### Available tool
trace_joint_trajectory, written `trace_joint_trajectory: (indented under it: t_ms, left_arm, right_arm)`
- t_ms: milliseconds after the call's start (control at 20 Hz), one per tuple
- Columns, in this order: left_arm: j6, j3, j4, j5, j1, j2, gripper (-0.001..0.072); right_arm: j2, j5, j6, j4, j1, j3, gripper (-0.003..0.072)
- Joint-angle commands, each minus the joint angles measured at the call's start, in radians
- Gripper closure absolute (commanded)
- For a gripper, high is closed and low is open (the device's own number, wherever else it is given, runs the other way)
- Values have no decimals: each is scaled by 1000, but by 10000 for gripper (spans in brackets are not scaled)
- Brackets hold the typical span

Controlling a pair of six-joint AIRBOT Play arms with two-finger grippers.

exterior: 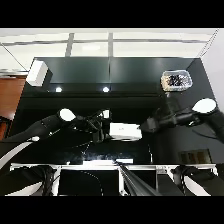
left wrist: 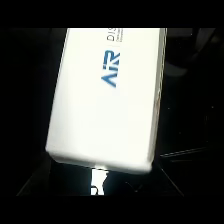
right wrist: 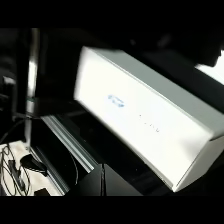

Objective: Fold the box and place the chain.

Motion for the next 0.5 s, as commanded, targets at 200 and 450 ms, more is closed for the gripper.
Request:
trace_joint_trajectory:
  t_ms: [200,450]
  left_arm:
    - [-282,1,332,-101,12,175,0]
    - [-345,111,289,-105,-95,179,3]
  right_arm:
    - [129,125,-3,-82,-337,117,677]
    - [135,29,-3,-101,-399,117,677]
